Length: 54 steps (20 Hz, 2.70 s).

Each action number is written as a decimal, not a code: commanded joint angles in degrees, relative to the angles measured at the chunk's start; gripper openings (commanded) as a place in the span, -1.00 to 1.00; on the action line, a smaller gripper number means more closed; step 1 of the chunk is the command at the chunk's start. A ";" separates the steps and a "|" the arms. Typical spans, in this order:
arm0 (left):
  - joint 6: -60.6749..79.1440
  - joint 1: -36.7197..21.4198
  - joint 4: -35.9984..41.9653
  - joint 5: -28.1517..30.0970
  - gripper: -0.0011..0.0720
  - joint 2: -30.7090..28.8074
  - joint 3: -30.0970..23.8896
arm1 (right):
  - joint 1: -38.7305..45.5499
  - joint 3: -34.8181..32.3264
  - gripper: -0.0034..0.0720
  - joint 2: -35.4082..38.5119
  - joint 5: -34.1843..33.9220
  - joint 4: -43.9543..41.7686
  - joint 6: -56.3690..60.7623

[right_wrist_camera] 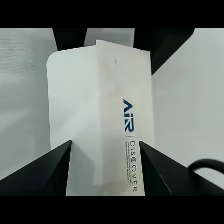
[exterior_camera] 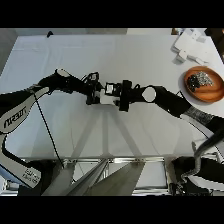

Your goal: Fold the box and place the chain.

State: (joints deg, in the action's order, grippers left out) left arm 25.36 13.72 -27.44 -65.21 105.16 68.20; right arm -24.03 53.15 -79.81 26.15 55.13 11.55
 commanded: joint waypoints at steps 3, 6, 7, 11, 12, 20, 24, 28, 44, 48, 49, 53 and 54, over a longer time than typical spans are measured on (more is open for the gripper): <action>0.09 -0.04 -0.04 -0.15 0.22 0.00 0.02 | -0.24 -0.33 0.31 1.99 -4.79 0.39 -0.04; 0.11 -0.04 -0.04 -0.15 0.22 0.00 0.02 | -0.24 -0.33 0.10 2.01 -4.81 0.39 0.00; 0.09 -0.04 -0.04 -0.13 0.22 0.00 0.02 | -0.24 -0.33 -0.05 2.01 -4.81 0.39 0.00; 0.11 -0.04 -0.07 -0.15 0.22 0.00 0.02 | -0.24 -0.35 -0.06 1.70 -5.75 0.59 0.00; 0.11 -0.04 -0.07 -0.15 0.22 0.00 0.02 | -0.24 -0.35 -0.06 1.42 -6.21 0.59 0.00; 0.09 -0.04 -0.07 -0.15 0.22 0.00 0.02 | -0.24 -1.03 -0.22 0.50 -5.40 0.59 2.34; 0.09 -0.04 -0.04 -0.15 0.22 0.00 0.02 | -0.24 -2.21 -0.22 0.50 -3.87 0.59 3.41; 0.09 -0.04 -0.07 -0.15 0.22 0.00 0.02 | -0.24 -3.21 -0.15 0.50 -0.35 0.57 3.41; 0.11 -0.04 -0.07 -0.15 0.22 0.00 0.02 | -0.24 -3.17 -0.04 7.89 -4.72 -2.03 8.79; 0.11 -0.04 -0.04 -0.15 0.22 0.00 0.02 | 0.76 -3.04 -0.88 7.39 -4.55 -18.53 29.16; 0.11 -0.04 -0.07 -0.15 0.22 0.00 0.02 | 1.27 -3.04 -0.89 6.97 -4.55 -23.39 32.24; 0.11 -0.04 -0.04 -0.15 0.22 0.00 0.02 | 1.73 -3.02 -0.89 3.21 -3.91 -34.71 33.51; 0.11 -0.04 -0.07 -0.15 0.22 0.00 0.02 | 1.73 -3.02 -0.89 1.38 -3.37 -36.54 33.55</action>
State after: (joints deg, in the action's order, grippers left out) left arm 25.45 13.72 -27.49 -65.36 105.16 68.20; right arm -22.57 50.09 -75.64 21.76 27.79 41.54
